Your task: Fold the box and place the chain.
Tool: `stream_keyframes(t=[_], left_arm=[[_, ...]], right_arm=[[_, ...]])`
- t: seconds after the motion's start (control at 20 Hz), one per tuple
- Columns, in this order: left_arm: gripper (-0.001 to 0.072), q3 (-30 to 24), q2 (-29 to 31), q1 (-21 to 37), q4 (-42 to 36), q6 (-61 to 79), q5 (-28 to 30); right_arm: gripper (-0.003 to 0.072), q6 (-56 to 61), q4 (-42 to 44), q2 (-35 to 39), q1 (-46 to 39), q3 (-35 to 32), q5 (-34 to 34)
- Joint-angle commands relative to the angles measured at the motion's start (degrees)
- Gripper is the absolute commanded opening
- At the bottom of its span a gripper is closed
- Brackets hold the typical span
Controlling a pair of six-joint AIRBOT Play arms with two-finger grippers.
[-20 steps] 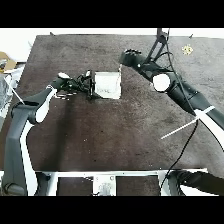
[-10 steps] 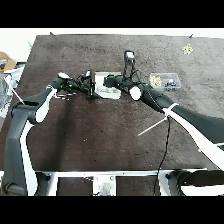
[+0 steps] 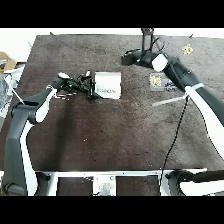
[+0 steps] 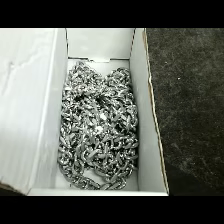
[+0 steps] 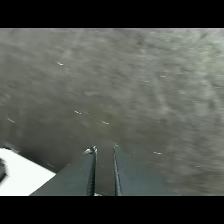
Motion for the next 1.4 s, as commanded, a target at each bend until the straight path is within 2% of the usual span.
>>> stream_keyframes(t=[0.0,0.1,0.4,0.8,1.1,1.25,1.3,1.35], left_arm=[[0.0129,0.0,0.0,0.0,0.0,0.0,0.0],[0.0129,0.0,0.0,0.0,0.0,0.0,0.0],[0.0129,0.0,0.0,0.0,0.0,0.0,0.0],[0.0130,0.0,0.0,0.0,0.0,0.0,0.0],[0.0130,0.0,0.0,0.0,0.0,0.0,0.0],[0.0130,0.0,0.0,0.0,0.0,0.0,0.0],[0.0130,0.0,0.0,0.0,0.0,0.0,0.0],[0.0129,0.0,0.0,0.0,0.0,0.0,0.0]], right_arm=[[0.0136,-25.9,25.7,-9.1,-9.0,11.5,19.1],[0.0029,-34.2,33.4,-14.4,-11.5,14.0,25.3],[0.0030,-43.5,39.6,-21.9,-11.1,14.1,30.5],[0.0037,-57.2,39.7,-18.0,-6.8,6.8,32.0],[0.0039,-63.6,39.2,-13.2,-4.6,-2.3,31.6],[0.0157,-67.1,41.1,-13.2,-3.5,-5.0,29.3],[0.0160,-68.1,41.4,-13.2,-3.2,-5.4,28.2],[0.0254,-69.4,41.4,-13.2,-2.8,-5.4,28.0]])
